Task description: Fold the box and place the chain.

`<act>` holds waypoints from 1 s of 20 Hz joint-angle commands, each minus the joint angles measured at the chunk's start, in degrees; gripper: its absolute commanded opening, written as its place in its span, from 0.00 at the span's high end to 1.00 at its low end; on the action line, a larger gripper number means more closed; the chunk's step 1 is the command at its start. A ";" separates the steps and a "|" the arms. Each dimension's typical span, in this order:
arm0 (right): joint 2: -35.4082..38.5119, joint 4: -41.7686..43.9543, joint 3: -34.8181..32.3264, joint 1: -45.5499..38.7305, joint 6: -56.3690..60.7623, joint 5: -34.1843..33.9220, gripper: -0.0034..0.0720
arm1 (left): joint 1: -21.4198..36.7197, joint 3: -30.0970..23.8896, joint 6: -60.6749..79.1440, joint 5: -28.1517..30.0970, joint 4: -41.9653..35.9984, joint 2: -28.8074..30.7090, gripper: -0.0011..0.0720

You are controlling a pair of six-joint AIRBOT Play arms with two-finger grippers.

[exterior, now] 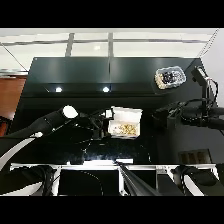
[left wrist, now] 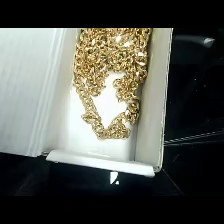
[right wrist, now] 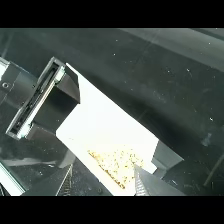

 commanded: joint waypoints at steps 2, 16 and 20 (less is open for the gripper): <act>0.02 0.02 0.00 0.02 0.02 0.02 0.36 | -0.02 0.02 0.52 -3.13 -0.68 -0.92 0.08; -11.19 -3.41 0.02 9.75 8.17 -15.26 0.00 | 0.09 0.02 0.31 -5.27 0.24 -0.92 0.63; -16.81 -8.98 0.02 11.39 3.61 -20.26 0.00 | 0.09 0.02 -0.72 -3.34 1.09 -0.72 0.62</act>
